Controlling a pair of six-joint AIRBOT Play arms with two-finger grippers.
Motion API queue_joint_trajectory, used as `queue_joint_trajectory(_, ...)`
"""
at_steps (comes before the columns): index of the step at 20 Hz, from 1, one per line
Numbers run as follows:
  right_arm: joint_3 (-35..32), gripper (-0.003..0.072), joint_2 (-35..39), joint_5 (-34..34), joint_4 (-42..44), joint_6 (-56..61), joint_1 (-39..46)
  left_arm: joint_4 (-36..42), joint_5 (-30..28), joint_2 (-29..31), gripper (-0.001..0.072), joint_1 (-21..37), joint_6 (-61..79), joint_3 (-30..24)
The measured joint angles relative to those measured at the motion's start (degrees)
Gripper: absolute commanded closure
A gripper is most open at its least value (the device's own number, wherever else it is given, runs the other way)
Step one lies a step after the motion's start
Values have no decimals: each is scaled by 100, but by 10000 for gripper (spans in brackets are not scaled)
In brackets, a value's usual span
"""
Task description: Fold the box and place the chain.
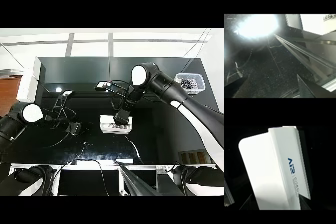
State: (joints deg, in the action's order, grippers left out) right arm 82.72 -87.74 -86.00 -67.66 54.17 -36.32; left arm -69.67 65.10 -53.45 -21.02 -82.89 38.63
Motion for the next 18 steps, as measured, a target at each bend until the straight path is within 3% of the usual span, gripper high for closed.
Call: queue_joint_trajectory(18,0,-8,-306,33,146,-175,164,-13,2,0,11,0,0,0)
